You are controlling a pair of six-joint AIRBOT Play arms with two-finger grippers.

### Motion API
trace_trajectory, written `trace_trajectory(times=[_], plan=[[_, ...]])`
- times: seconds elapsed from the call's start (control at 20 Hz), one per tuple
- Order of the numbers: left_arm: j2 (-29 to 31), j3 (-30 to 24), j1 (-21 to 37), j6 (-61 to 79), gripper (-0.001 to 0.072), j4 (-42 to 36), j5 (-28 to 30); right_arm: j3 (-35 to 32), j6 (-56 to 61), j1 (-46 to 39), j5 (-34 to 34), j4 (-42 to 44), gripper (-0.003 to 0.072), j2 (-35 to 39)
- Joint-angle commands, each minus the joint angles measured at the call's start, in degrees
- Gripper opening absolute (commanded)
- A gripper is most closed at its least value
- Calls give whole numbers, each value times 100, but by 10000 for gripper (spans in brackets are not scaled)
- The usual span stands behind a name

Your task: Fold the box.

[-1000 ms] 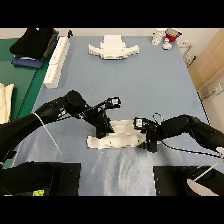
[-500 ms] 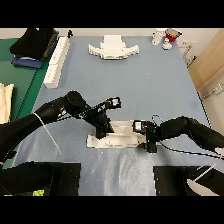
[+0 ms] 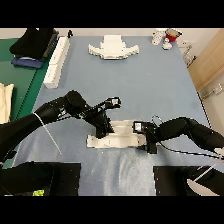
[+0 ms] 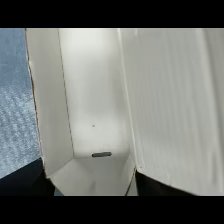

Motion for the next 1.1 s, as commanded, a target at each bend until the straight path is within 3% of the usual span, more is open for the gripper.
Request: trace_trajectory(times=[0.0, 0.05, 0.1, 0.15, 1.05], plan=[[0, 2, 0, 0, 12, 0, 0, -20, 2, 9, 122, 2, 651, 2], [0, 2, 0, 0, 12, 0, 0, -55, 2, 9, 177, 2, 644, 2], [-2, 2, 0, 0, 12, -2, 0, -85, 2, 9, 170, -4, 530, 2], [0, 2, 0, 0, 12, 0, 0, -105, 2, 9, 170, -7, 492, 4], [0, 2, 0, 2, 12, 0, 2, -105, 4, 7, 168, -44, 491, 76]])
